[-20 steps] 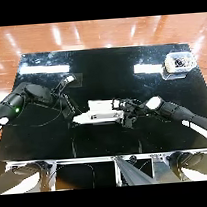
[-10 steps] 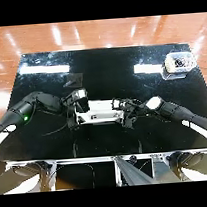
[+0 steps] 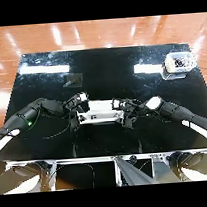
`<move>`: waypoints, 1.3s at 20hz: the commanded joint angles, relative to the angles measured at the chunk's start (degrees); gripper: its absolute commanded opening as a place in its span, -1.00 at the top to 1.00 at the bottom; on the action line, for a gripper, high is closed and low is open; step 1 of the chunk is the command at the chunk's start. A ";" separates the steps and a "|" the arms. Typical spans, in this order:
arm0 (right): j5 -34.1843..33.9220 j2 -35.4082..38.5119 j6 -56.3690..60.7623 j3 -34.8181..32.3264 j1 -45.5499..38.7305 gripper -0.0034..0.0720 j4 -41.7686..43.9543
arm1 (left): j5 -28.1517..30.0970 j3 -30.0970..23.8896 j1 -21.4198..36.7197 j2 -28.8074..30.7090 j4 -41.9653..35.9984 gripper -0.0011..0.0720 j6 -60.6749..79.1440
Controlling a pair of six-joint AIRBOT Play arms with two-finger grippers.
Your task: Fold the box and place the chain.
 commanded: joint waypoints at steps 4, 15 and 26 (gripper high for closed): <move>0.00 -0.04 0.02 0.00 0.00 -0.53 0.00 | -1.01 -0.17 -0.17 -0.11 -1.90 -0.25 0.07; 0.00 -0.04 0.02 0.00 0.00 -0.53 0.00 | -4.02 -0.15 -4.46 -0.87 -1.88 0.12 1.36; 0.00 -0.04 0.02 0.00 0.00 -0.53 0.00 | -5.95 -0.13 -6.93 -0.96 -7.19 0.17 1.49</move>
